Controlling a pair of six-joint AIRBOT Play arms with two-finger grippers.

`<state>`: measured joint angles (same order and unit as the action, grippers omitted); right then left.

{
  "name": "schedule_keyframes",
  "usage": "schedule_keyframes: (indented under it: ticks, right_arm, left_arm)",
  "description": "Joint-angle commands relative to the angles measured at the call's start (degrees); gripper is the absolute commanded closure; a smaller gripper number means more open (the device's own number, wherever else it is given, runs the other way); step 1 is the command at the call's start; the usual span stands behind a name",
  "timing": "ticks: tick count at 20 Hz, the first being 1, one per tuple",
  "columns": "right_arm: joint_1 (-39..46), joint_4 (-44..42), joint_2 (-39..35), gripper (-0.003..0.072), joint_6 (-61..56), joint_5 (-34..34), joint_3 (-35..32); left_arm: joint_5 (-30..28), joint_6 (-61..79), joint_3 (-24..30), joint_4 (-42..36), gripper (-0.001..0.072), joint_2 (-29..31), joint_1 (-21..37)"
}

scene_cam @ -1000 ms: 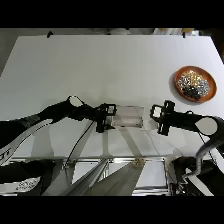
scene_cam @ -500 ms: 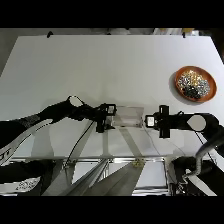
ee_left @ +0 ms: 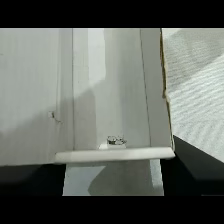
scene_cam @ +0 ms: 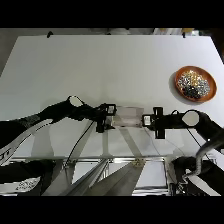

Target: Fold the box and place the chain.

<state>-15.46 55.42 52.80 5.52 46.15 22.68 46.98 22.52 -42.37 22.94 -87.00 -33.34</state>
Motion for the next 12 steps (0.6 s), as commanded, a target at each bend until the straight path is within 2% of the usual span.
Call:
schedule_keyframes:
  ticks: [1,6,8,12]
  right_arm:
    - [-0.1,-4.7,1.1,0.0517,1.8,-0.8,0.0]
    - [-0.1,-14.5,5.6,0.0544,6.8,-1.9,0.0]
    - [-0.1,-17.3,6.5,0.0599,7.1,-2.3,0.0]
    - [-0.1,-18.4,8.0,0.0583,7.2,-2.2,0.0]
  left_arm:
    - [0.0,0.0,0.0,0.0,0.0437,0.0,0.0]
    - [0.0,0.0,0.0,0.0,0.0437,0.0,0.0]
    - [0.0,0.0,0.0,0.0,0.0437,0.0,0.0]
    - [0.0,0.0,0.0,0.0,0.0437,0.0,0.0]
